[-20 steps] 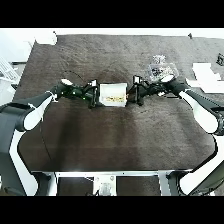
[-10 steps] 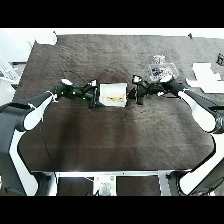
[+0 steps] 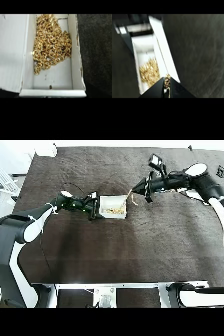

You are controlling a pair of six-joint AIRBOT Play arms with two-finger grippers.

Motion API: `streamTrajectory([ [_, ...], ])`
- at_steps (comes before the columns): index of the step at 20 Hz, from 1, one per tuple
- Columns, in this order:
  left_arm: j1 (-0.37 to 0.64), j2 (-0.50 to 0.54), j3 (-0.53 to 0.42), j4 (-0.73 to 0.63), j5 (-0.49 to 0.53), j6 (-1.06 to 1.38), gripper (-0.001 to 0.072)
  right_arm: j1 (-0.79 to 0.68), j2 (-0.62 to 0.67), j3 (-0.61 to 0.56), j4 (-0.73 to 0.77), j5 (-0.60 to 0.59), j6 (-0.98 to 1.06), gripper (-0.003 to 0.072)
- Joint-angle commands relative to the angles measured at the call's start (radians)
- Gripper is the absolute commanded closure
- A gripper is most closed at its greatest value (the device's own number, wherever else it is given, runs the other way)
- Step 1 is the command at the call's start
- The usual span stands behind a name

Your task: Fold the box and place the chain.

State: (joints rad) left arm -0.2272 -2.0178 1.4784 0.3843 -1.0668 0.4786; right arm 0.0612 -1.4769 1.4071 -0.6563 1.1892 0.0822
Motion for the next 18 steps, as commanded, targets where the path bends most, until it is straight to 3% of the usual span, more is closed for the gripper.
streamTrajectory([
  [1, 0.001, 0.001, 0.000, 0.000, 0.001, 0.000, 0.0348, 0.040, 0.106, 0.001, 0.001, 0.018, 0.114, 0.0679],
  [6, 0.001, 0.001, 0.000, 0.000, 0.000, 0.000, 0.0348, 0.109, 0.101, -0.023, 0.002, -0.019, 0.120, 0.0679],
  [12, 0.001, 0.001, 0.000, 0.000, -0.001, 0.000, 0.0348, 0.150, 0.089, -0.105, 0.003, -0.145, 0.081, 0.0680],
  [18, 0.001, 0.001, 0.000, 0.000, -0.001, 0.000, 0.0348, 0.158, -0.029, -0.155, 0.003, -0.203, 0.069, 0.0679],
])
